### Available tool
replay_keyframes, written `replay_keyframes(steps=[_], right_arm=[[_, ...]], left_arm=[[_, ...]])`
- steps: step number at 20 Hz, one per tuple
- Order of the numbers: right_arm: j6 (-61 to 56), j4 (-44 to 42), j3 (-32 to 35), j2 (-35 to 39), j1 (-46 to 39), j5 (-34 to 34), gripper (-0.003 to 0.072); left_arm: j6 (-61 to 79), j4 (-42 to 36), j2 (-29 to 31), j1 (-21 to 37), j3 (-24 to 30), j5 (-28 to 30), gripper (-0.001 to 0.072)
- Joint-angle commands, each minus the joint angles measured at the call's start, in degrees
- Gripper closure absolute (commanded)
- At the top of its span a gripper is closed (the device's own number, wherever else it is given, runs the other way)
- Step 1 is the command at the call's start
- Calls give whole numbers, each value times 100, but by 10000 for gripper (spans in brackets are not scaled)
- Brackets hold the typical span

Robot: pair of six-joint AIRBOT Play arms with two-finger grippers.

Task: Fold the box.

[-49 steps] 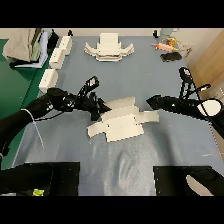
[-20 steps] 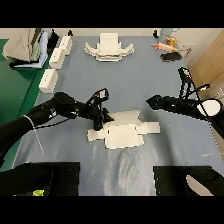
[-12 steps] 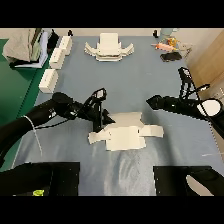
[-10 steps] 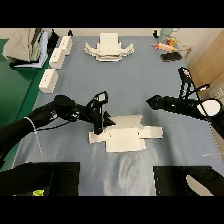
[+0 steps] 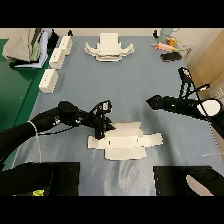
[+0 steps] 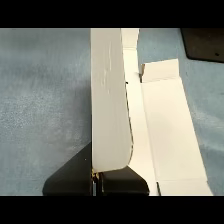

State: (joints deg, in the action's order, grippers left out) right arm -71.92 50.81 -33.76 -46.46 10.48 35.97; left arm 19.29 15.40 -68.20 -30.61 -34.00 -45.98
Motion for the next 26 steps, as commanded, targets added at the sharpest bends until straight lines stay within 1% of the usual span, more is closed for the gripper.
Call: replay_keyframes(steps=[1, 5, 7, 9, 12, 14, 17, 21, 23, 26], right_arm=[[0, -2, -2, -2, 0, 0, 283], [2, 0, -2, -2, 0, -4, 283], [0, -2, -2, -2, 0, -4, 284], [2, -2, -2, -2, 0, -2, 283], [7, -2, -2, -2, -2, 0, 283], [39, -2, -2, -2, 0, 0, 283], [50, -2, -2, -2, 0, 2, 283], [105, -4, -2, -2, 0, 22, 283], [111, -4, -2, -2, 0, 17, 284], [149, -4, -2, -2, 0, 20, 283]], left_arm=[[26, 4, 98, -13, 0, 212, 693], [125, 96, 564, -13, -81, 291, 693], [129, 129, 592, -28, -76, 363, 694], [367, 129, 592, -269, 28, 710, 695], [577, 116, 592, -852, 267, 1405, 694], [581, 111, 592, -1023, 363, 1574, 694], [577, -11, 459, -1043, 382, 1580, 694], [549, -168, 173, -1104, 382, 1436, 693], [433, -166, 177, -1121, 385, 1246, 693], [70, 33, 177, -1119, 382, 988, 693]])
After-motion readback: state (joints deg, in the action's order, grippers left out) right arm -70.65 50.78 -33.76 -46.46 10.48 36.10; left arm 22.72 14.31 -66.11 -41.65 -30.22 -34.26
